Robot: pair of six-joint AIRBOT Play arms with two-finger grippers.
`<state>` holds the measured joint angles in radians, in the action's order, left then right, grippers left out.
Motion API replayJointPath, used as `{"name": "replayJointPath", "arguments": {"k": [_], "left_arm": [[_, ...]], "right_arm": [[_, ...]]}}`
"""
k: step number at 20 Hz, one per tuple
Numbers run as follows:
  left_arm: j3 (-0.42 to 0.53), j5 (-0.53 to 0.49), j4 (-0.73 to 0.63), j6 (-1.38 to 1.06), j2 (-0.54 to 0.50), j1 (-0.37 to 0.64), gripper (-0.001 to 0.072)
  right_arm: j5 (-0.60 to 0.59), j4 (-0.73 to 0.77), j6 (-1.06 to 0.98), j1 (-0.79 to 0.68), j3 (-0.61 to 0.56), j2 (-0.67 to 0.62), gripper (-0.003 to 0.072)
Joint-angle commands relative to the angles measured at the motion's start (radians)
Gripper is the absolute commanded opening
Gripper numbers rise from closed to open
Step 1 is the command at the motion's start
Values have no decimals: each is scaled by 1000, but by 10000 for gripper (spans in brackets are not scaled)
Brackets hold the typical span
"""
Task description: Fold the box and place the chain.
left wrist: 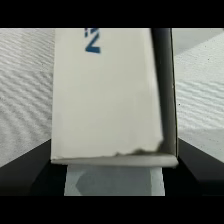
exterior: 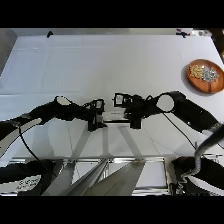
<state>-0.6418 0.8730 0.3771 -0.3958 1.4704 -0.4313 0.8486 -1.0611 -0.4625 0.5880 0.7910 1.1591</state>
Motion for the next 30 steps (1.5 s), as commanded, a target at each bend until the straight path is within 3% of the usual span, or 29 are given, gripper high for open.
{"name": "replayJointPath", "arguments": {"k": [1,18,21,25,26,28,29,30], "left_arm": [[0,-1,0,0,-1,0,276],[0,-1,0,0,-1,0,276],[0,-1,0,0,-1,0,276],[0,-1,0,0,-1,0,276],[0,-2,0,0,-1,0,276],[0,-1,0,0,-1,0,276],[0,-1,0,0,-1,0,276],[0,-2,0,0,-1,0,276]], "right_arm": [[-2,16,-1,1,-25,0,169],[-36,14,0,27,-58,-27,187],[-62,14,-1,27,-58,-50,513],[-93,26,-1,27,-58,-98,509],[-107,46,-1,27,-58,-114,460],[-136,152,1,28,-58,-137,127],[-151,222,10,31,-59,-138,11],[-185,253,40,44,-66,-136,10]]}}
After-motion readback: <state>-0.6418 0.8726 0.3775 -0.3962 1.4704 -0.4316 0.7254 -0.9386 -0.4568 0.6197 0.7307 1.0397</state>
